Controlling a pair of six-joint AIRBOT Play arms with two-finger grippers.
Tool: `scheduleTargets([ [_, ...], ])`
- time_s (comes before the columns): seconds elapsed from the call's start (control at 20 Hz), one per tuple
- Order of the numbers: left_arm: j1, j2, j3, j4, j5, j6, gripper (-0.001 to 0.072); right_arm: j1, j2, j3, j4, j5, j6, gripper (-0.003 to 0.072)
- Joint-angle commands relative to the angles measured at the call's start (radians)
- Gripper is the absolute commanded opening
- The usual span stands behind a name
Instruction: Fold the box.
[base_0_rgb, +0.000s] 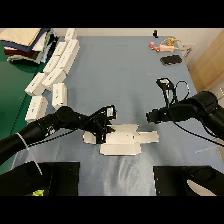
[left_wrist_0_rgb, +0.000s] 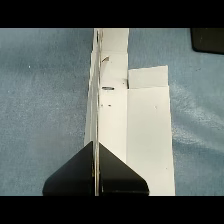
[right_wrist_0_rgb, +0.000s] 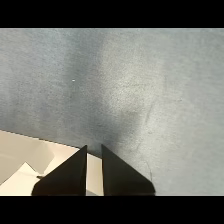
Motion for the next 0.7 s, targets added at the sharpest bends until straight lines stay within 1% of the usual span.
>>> scheduleTargets([
  [0.0, 0.000, -0.001, 0.000, 0.003, 0.007, -0.010, 0.0014, 0.001, 0.000, 0.000, 0.002, -0.007, 0.000, 0.0140],
  [0.05, 0.001, -0.001, 0.000, 0.004, 0.008, -0.008, 0.0014, 0.001, 0.000, 0.000, 0.008, -0.016, 0.000, 0.0135],
  [0.1, 0.000, -0.001, 0.000, 0.004, 0.008, -0.008, 0.0014, 0.001, 0.001, 0.000, 0.020, -0.035, -0.005, 0.0023],
  [0.15, 0.000, -0.001, 0.000, 0.004, 0.007, -0.008, 0.0014, 0.005, 0.002, 0.000, 0.052, -0.065, -0.038, 0.0002],
  [0.25, 0.000, -0.001, 0.000, 0.004, 0.006, -0.008, 0.0014, 0.050, 0.016, -0.003, 0.170, -0.142, -0.152, 0.0001],
  [0.3, 0.000, -0.001, 0.000, 0.003, 0.006, -0.008, 0.0014, 0.098, 0.029, -0.009, 0.189, -0.165, -0.173, 0.0001],
  [0.4, 0.000, -0.001, 0.000, 0.004, 0.006, -0.008, 0.0014, 0.251, 0.079, -0.054, 0.175, -0.175, -0.184, 0.0001],
  [0.45, 0.000, -0.001, 0.000, 0.003, 0.006, -0.008, 0.0014, 0.346, 0.112, -0.095, 0.170, -0.168, -0.217, 0.0001],
  [0.55, 0.000, -0.001, 0.000, 0.003, 0.006, -0.008, 0.0014, 0.537, 0.185, -0.192, 0.158, -0.118, -0.271, 0.0005],
  [0.6, 0.000, -0.001, 0.000, 0.003, 0.006, -0.008, 0.0014, 0.620, 0.215, -0.241, 0.129, -0.065, -0.271, 0.0136],
  [0.65, 0.000, -0.001, 0.000, 0.003, 0.006, -0.008, 0.0014, 0.677, 0.229, -0.283, 0.079, 0.002, -0.270, 0.0401],
])
